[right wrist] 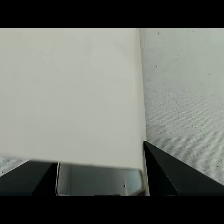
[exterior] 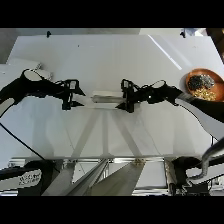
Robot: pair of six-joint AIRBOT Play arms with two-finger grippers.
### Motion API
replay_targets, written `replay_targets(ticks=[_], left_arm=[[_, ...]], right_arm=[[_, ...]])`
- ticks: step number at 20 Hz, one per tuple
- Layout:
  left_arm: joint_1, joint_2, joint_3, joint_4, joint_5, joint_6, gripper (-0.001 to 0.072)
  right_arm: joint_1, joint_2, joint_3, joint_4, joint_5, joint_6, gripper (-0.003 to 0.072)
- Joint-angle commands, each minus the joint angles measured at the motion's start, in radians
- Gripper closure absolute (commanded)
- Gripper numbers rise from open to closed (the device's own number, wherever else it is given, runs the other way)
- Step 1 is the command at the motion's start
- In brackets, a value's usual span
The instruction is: Fold the box and place the chain.
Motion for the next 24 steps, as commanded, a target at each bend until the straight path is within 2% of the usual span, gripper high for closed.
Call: replay_targets(ticks=[1, 7, 16, 19, 20, 21, 24], left_arm=[[-0.051, -0.029, -0.004, 0.015, 0.093, 0.039, 0.0193], [-0.093, -0.087, -0.005, -0.027, 0.114, 0.017, 0.0207], [-0.095, -0.087, -0.004, -0.034, 0.075, 0.018, 0.0223], [-0.093, -0.087, -0.004, -0.088, 0.076, 0.017, 0.0226], [-0.09, -0.087, -0.004, -0.106, 0.076, 0.016, 0.0241], [-0.085, -0.087, -0.004, -0.112, 0.076, 0.011, 0.0291], [-0.084, -0.087, -0.004, -0.097, 0.068, -0.031, 0.0301]], right_arm=[[0.0, 0.0, 0.001, 0.0, 0.0, 0.0, 0.0272], [0.0, 0.0, 0.001, 0.0, 0.0, 0.0, 0.0272], [0.0, 0.0, 0.001, 0.0, 0.0, 0.0, 0.0272], [0.0, 0.0, 0.001, 0.0, 0.0, 0.0, 0.0272], [0.0, 0.0, 0.001, 0.0, 0.0, 0.0, 0.0272], [0.0, 0.0, 0.001, 0.0, 0.0, 0.0, 0.0272], [0.0, 0.0, 0.001, 0.0, 0.0, 0.0, 0.0272]])
